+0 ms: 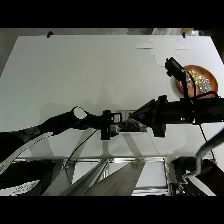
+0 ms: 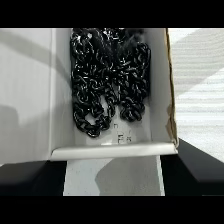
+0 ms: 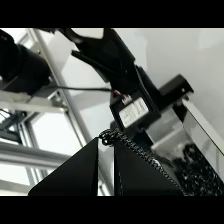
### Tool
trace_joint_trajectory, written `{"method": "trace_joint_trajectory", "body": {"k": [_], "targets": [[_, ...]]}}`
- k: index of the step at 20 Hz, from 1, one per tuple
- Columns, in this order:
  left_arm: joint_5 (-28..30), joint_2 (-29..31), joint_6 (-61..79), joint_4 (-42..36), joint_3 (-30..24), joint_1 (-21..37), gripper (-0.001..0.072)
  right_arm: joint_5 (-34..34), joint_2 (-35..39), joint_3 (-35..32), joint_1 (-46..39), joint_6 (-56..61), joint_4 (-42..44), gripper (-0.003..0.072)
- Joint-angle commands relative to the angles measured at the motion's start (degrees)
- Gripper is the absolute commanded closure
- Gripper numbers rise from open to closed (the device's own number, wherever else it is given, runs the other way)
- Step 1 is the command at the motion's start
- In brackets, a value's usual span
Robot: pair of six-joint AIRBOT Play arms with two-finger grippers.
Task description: Fold the box and place the chain.
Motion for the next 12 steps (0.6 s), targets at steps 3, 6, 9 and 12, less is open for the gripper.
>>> {"method": "trace_joint_trajectory", "body": {"k": [3,6,9,12], "targets": [[0.00,0.04,0.02,0.00,-0.02,-0.02,0.0500,-3.91,0.04,0.02,0.66,-4.11,6.05,0.0676],[0.00,0.04,0.02,0.00,-0.02,-0.02,0.0500,-3.41,0.04,0.02,0.63,-3.89,1.97,0.0675],[0.00,0.04,0.02,0.02,-0.02,-0.02,0.0500,-0.15,0.00,0.00,0.63,-2.95,-9.25,0.0674],[0.00,0.04,0.02,0.02,-0.02,-0.02,0.0500,2.25,-1.16,-0.66,0.63,-2.12,-20.33,0.0675]]}}
